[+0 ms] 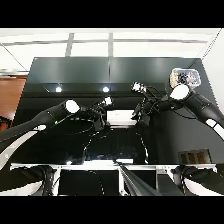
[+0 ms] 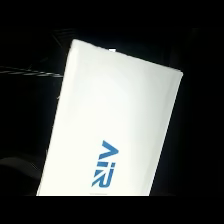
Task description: Fold the box and place the chain.
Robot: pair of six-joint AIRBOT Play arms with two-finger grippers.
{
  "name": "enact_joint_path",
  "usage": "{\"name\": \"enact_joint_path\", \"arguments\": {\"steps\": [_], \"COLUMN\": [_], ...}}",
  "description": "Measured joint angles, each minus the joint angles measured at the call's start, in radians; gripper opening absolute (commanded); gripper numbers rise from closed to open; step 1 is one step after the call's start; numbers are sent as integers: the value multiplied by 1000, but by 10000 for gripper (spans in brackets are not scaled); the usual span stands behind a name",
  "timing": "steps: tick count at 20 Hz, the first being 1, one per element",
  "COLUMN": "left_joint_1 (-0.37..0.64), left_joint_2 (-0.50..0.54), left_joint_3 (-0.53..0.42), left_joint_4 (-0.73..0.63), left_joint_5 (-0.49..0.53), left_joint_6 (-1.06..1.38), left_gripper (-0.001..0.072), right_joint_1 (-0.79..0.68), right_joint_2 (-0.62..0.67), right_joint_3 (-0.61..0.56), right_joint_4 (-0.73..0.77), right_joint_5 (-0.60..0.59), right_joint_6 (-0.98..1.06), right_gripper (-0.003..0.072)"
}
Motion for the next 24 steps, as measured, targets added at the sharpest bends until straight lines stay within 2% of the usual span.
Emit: {"name": "enact_joint_path", "arguments": {"steps": [9, 10, 11, 12, 15, 17, 20, 24], "left_joint_1": [0, 0, 0, 0, 0, 0, 0, 0], "left_joint_2": [0, 0, 0, 0, 0, 0, 0, 0], "left_joint_3": [0, 0, 0, 0, 0, 0, 0, 0], "left_joint_4": [0, 0, 0, 0, 0, 0, 0, 0], "left_joint_5": [0, 0, 0, 0, 0, 0, 0, 1], "left_joint_6": [0, 0, 0, 0, 0, 0, 0, 0], "left_gripper": [361, 361, 361, 361, 361, 361, 361, 361], "right_joint_1": [-13, -26, -44, -68, -158, -188, -159, -56], "right_joint_2": [22, 34, 49, 61, 82, 88, 92, 90], "right_joint_3": [-38, -40, -40, -41, -77, -133, -206, -240], "right_joint_4": [76, 91, 107, 119, 172, 279, 443, 520], "right_joint_5": [-2, 0, 10, 32, 137, 167, 76, -117], "right_joint_6": [31, 51, 88, 131, 270, 322, 396, 459], "right_gripper": [267, 206, 57, 17, 17, 18, 18, 17]}}
